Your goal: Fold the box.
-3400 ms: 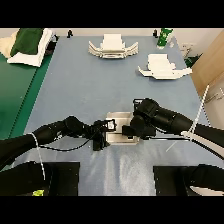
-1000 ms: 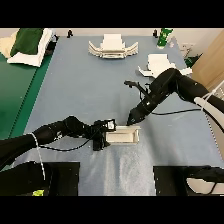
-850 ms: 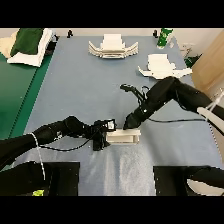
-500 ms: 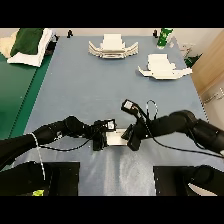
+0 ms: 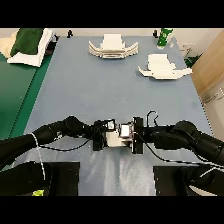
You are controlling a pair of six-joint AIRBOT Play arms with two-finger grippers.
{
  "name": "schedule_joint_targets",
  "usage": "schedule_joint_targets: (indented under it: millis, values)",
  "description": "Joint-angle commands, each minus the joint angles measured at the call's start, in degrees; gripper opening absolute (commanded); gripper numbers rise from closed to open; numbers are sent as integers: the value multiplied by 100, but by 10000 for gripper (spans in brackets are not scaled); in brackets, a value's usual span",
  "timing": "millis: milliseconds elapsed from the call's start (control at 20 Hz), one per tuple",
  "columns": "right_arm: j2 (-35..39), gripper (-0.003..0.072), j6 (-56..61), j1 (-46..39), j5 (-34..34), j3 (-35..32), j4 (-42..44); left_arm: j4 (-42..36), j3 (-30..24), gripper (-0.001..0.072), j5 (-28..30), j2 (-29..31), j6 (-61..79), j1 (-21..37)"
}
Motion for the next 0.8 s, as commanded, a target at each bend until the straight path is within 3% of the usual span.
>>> schedule_joint_targets:
  millis: [0, 750]
  values:
    - [-90, 492, -748, 57, 369, -9, -256, 2, 0, 606, 0, 2, 2, 0]
    - [-33, 486, -778, 170, 721, 57, -299, 2, 0, 605, 0, 2, 2, 0]
